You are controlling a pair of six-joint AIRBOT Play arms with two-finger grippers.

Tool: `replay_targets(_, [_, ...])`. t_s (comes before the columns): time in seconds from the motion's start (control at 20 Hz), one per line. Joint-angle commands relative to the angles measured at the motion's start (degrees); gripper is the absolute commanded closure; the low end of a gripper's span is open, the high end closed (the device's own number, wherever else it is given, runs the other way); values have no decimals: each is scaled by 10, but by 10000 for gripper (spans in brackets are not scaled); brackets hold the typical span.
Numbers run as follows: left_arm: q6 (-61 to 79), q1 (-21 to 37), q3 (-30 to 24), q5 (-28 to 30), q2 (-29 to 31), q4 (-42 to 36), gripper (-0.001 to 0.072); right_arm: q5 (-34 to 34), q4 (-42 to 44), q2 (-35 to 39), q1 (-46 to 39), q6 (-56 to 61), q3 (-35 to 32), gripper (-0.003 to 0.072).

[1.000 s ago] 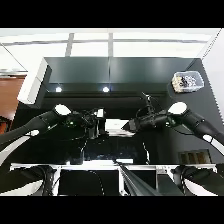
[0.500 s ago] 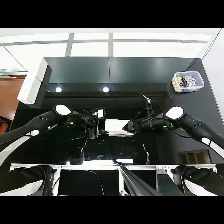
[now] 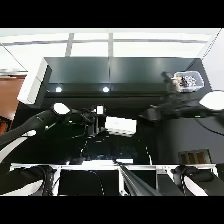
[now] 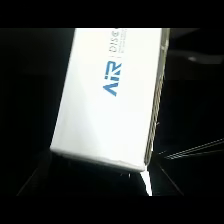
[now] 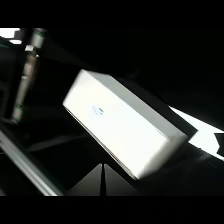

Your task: Fold the box and place the chain.

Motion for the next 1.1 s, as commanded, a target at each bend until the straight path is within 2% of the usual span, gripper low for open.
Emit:
replay_targets(0.0, [-186,9,24,-40,58,102,-2,88,-226,114,-90,121,17,667])
replay_targets(0.1, [-238,-3,50,-85,66,104,-2,80,-267,147,-117,141,-4,667])
replay_targets(0.25, [-231,-57,93,-52,59,105,0,24,-231,148,-122,143,-45,667])
replay_targets(0.35, [-224,-85,135,-39,22,116,1,-21,-188,148,-122,142,-74,667])
replay_targets(0.5, [-216,-98,204,-47,-58,149,2,-42,-188,148,-123,141,-90,667])
replay_targets(0.65, [-250,-88,251,-120,-120,150,1,-42,-192,148,-123,141,-90,667])
replay_targets(0.95, [-250,-89,254,-163,-134,122,0,-58,-192,148,-123,140,-90,667])
replay_targets(1.05, [-246,-90,254,-151,-134,125,0,-61,-192,148,-123,140,-90,667])
